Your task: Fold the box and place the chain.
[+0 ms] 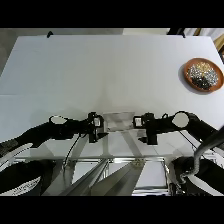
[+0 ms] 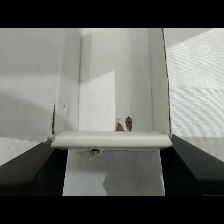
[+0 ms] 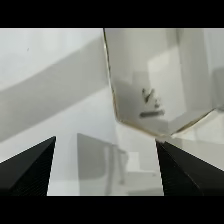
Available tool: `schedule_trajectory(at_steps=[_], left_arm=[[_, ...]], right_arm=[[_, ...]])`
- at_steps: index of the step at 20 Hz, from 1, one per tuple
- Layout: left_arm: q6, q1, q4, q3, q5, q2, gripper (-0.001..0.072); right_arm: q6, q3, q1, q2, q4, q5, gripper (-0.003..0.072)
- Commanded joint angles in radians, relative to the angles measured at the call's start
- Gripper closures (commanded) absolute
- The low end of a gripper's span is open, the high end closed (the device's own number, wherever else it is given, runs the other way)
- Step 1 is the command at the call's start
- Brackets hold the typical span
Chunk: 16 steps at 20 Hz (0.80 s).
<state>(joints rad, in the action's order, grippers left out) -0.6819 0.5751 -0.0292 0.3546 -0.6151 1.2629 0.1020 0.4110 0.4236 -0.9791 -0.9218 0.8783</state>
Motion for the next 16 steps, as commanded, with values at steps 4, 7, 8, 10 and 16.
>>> schedule_trajectory(at_steps=[4, 7, 8, 10, 16], left_arm=[[-0.002, 0.000, -0.002, 0.000, -0.003, -0.001, 0.0572], [-0.002, 0.000, -0.002, 0.000, -0.003, -0.001, 0.0572], [-0.002, 0.000, -0.002, 0.000, -0.003, -0.001, 0.0572], [-0.002, 0.000, -0.002, 0.000, -0.003, -0.001, 0.0572], [-0.002, 0.000, -0.002, 0.000, -0.003, -0.001, 0.0572]], right_arm=[[0.210, 0.000, 0.000, 0.075, -0.014, 0.264, 0.0321], [0.165, 0.001, 0.000, 0.151, 0.156, 0.195, 0.0665], [0.151, 0.001, 0.000, 0.171, 0.233, 0.124, 0.0665], [0.151, 0.001, 0.000, 0.175, 0.351, -0.078, 0.0669], [0.015, 0.005, 0.000, 0.040, 0.577, -0.450, 0.0671]])
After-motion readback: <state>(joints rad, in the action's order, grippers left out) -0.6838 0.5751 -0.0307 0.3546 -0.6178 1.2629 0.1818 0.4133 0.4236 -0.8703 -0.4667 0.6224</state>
